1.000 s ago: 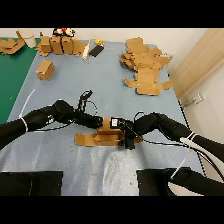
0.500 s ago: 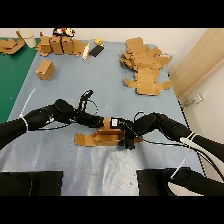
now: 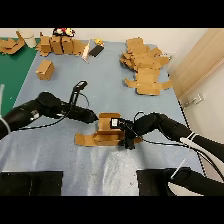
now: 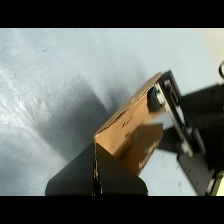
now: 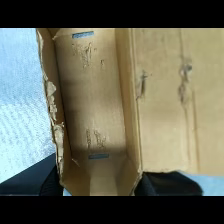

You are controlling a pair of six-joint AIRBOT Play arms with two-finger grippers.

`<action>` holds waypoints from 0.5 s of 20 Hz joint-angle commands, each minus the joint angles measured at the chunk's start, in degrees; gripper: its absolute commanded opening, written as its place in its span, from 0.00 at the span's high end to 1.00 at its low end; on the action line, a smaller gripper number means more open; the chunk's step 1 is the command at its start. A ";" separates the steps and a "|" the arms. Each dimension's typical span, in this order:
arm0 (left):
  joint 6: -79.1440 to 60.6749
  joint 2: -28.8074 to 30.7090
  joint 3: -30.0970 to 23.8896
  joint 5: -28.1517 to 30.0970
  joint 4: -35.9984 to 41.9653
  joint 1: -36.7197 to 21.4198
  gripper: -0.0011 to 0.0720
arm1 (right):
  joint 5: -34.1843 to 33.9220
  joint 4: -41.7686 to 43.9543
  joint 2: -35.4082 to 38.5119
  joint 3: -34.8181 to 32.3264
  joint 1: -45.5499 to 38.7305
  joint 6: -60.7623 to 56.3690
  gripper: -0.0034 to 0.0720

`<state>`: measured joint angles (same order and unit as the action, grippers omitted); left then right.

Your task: Fold the box.

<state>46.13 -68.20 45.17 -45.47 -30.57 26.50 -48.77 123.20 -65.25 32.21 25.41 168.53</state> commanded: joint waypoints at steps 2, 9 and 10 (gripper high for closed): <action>-9.90 5.55 -0.15 -12.13 -7.21 -2.01 0.97 | 0.02 0.02 -0.04 -0.02 0.04 -0.02 0.29; -27.02 13.46 -9.07 -5.31 -19.82 7.82 0.97 | 0.02 0.02 -0.02 -0.02 0.04 -0.02 0.28; -29.22 13.18 -10.23 -4.22 -19.82 8.66 0.94 | 0.04 0.02 -0.02 -0.02 0.04 -0.02 0.29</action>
